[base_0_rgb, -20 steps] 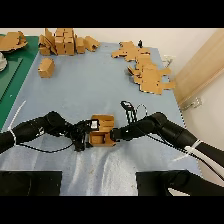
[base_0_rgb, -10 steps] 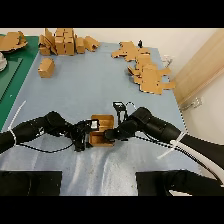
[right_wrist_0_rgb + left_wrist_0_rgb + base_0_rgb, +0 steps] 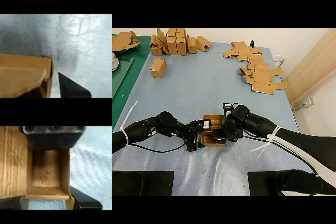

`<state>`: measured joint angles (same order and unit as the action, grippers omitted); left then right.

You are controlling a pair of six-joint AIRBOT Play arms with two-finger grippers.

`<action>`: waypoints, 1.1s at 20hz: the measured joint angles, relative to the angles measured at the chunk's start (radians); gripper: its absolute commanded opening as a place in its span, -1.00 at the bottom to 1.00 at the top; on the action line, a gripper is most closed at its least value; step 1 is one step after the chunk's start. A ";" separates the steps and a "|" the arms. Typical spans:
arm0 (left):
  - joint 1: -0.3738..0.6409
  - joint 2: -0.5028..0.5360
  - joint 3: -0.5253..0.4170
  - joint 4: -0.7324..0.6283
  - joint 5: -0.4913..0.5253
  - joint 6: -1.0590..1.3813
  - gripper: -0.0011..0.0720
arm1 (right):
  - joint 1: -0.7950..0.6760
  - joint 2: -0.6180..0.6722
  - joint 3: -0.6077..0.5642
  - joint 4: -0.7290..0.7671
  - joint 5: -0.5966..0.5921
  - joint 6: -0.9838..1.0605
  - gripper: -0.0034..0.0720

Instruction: Fold the box.

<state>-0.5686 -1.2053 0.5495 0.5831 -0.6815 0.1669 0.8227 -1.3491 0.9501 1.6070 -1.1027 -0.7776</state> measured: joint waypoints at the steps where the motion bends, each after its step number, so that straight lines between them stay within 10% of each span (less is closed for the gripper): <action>1: 0.000 0.000 0.000 0.000 0.000 0.000 0.47 | 0.000 -0.007 0.002 -0.006 -0.008 0.012 -0.22; 6: 0.000 0.000 0.000 -0.001 0.000 -0.001 0.47 | 0.002 -0.025 0.005 -0.015 -0.017 0.051 -0.86; 9: 0.000 0.000 0.000 -0.001 0.000 -0.001 0.47 | 0.003 -0.027 0.006 -0.016 -0.017 0.057 -0.90; 10: 0.000 0.000 0.000 -0.001 0.000 -0.001 0.47 | 0.003 -0.028 0.006 -0.016 -0.017 0.059 -0.81; 12: 0.000 0.000 0.000 0.000 0.000 0.000 0.47 | 0.003 -0.029 0.005 -0.016 -0.016 0.061 0.18; 22: 0.000 0.000 0.000 0.000 0.000 0.000 0.47 | 0.001 0.035 0.079 0.008 -0.085 0.063 0.13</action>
